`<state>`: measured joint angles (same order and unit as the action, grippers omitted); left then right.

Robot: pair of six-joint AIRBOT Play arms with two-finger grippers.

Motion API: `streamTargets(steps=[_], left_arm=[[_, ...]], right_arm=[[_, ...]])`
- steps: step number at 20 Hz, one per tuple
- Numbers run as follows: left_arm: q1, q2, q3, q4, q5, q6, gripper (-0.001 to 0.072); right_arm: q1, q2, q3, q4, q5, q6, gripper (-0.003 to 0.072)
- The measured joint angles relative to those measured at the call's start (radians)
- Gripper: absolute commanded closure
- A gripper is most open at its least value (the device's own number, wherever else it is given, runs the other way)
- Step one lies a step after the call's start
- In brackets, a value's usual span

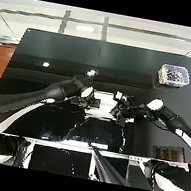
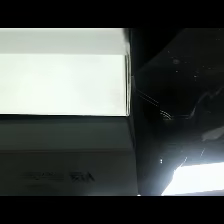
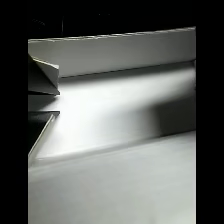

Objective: Fold the box and place the chain.

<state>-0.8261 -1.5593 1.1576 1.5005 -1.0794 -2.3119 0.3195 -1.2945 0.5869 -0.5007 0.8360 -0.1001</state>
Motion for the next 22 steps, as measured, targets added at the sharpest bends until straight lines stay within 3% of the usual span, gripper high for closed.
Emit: streamTargets(steps=[4,7,12,17,22], left_arm=[[0.0,0.0,0.0,-0.002,0.001,-0.001,0.0681],[0.0,0.0,0.0,-0.001,0.0,-0.002,0.0681],[0.0,0.0,0.0,0.002,-0.002,-0.001,0.0681],[0.0,0.0,0.0,0.002,-0.004,0.001,0.0681],[0.0,0.0,0.0,0.002,-0.003,0.001,0.0681]], right_arm=[[-0.022,0.029,0.0,-0.046,0.013,0.15,0.0674],[-0.091,0.106,0.024,-0.134,0.104,0.393,0.0673],[-0.363,0.253,0.066,-0.216,0.286,0.779,0.0673],[-0.577,0.274,0.014,-0.272,0.207,1.088,0.0673],[-0.562,0.164,-0.028,-0.301,0.224,1.263,0.0673]])
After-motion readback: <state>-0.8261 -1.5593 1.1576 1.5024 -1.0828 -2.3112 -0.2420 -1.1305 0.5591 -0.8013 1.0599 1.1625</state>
